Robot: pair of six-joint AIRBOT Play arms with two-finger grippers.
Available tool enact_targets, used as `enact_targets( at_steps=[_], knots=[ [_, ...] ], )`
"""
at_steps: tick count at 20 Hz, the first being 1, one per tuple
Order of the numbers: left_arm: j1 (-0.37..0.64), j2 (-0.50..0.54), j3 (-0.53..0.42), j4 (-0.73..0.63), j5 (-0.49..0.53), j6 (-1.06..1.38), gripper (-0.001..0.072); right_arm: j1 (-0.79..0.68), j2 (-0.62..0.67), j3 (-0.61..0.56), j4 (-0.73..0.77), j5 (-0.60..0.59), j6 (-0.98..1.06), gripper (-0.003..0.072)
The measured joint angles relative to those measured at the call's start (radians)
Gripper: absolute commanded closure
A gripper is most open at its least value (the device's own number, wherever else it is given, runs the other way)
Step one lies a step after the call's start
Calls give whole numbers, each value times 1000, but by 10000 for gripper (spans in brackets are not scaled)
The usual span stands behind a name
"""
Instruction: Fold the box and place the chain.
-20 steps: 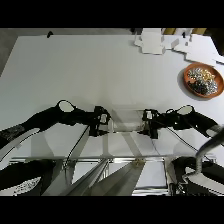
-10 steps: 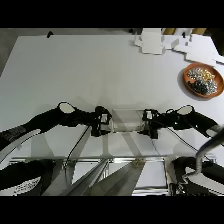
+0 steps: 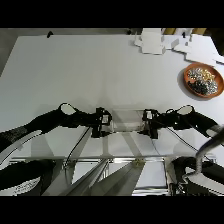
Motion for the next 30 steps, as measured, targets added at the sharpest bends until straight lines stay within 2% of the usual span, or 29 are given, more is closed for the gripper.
enact_targets(
  at_steps=[14, 22, 25, 30],
  knots=[
    [-25, -42, -2, -117, 38, -13, 2, 0, 0, 0, -1, 0, -1, 370],
    [8, -45, -1, -130, -23, 33, 3, -1, 0, 0, 1, 0, 2, 370],
    [52, -45, -5, -98, -85, 40, 3, 0, 0, 0, 2, 0, 2, 370],
    [83, -47, -28, -60, -111, 81, 4, 0, 0, 0, 1, 0, 1, 370]
  ],
)
